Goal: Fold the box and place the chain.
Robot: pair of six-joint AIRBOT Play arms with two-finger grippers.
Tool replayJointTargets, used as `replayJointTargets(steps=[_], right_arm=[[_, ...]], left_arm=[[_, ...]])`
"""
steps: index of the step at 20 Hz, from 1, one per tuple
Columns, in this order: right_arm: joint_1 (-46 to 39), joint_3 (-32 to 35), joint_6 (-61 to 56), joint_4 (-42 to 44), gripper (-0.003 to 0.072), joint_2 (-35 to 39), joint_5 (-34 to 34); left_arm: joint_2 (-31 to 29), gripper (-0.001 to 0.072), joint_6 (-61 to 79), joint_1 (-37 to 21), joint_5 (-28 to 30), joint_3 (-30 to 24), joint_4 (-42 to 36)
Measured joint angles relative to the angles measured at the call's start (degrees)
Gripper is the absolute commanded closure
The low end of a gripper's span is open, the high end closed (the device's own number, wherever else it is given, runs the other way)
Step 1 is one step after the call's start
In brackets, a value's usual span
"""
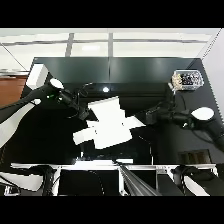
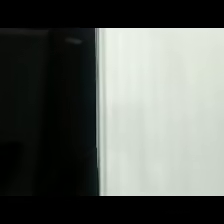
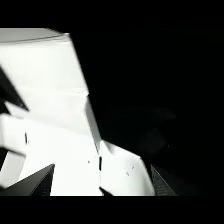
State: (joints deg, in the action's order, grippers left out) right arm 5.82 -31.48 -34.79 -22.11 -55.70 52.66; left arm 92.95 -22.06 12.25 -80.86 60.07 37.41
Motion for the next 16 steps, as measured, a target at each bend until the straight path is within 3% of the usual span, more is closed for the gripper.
replayJointTargets(steps=[3,6,11,16], right_arm=[[-1.4,-5.6,3.5,-9.5,-0.0019,0.0,7.3],[0.2,-7.8,8.7,-16.6,-0.0019,0.0,9.6],[5.8,-8.0,16.1,-22.6,-0.0019,-0.4,5.4],[10.8,-3.7,19.5,-24.4,-0.0019,-1.0,0.6]], left_arm=[[-4.5,0.0687,4.0,2.8,5.7,-1.4,0.0],[-7.3,0.0687,12.4,6.4,14.2,-3.5,0.2],[-7.3,0.0684,20.8,10.8,23.1,-4.8,3.3],[-6.3,0.0684,22.2,12.1,25.2,-5.0,5.9]])
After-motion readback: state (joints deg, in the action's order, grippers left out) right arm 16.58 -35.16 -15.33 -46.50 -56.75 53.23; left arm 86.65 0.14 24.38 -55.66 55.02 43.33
